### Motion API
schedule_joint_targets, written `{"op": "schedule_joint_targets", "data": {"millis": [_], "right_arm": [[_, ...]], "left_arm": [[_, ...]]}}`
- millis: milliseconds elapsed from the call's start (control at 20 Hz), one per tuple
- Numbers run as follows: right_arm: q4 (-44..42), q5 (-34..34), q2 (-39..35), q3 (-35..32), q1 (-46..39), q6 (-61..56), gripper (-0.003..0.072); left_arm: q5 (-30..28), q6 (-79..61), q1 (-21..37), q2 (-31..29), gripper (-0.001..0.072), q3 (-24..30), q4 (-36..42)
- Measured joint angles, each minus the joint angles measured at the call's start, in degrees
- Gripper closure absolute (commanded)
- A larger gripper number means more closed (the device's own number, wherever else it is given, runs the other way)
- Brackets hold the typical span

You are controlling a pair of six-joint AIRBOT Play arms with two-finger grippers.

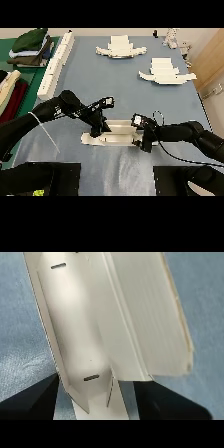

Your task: Fold the box.

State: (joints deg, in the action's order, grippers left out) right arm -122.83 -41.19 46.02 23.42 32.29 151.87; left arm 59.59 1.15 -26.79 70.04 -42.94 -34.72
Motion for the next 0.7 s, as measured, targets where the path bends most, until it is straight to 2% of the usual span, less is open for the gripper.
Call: {"op": "schedule_joint_targets", "data": {"millis": [250,700], "right_arm": [[-6.3,-1.3,2.7,-0.3,-2.7,8.7,-0.0034],[-9.1,-3.7,5.4,-0.5,-4.3,15.7,-0.0034]], "left_arm": [[0.0,0.0,0.0,0.0,0.0695,0.0,0.0],[0.0,0.0,0.0,0.0,0.0695,0.0,0.0]]}}
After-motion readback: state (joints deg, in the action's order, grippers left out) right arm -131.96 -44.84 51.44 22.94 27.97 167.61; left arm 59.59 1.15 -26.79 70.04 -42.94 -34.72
